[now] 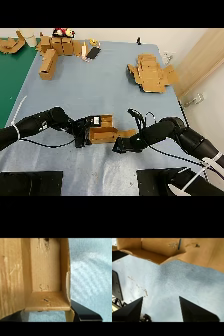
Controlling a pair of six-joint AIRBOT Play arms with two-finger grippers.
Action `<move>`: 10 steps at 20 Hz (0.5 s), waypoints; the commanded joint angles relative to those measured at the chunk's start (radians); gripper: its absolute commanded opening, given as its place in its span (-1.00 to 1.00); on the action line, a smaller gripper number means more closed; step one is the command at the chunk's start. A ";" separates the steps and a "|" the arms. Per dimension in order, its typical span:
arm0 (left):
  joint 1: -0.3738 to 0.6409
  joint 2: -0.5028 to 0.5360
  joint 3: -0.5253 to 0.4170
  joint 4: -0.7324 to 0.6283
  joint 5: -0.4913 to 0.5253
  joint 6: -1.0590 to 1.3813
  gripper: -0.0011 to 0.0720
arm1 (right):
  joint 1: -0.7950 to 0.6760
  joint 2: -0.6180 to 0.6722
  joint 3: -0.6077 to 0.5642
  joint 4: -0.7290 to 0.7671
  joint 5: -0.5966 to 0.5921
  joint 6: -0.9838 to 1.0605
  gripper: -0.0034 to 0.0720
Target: Fold the box.
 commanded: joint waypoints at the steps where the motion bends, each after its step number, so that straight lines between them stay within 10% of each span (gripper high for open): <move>1: 0.000 0.000 0.000 0.000 0.000 0.000 -0.04 | 0.001 -0.004 0.001 0.010 0.046 0.094 0.96; 10: 0.000 0.000 0.000 0.000 0.001 0.000 -0.04 | 0.001 -0.013 0.001 0.014 0.079 0.154 0.96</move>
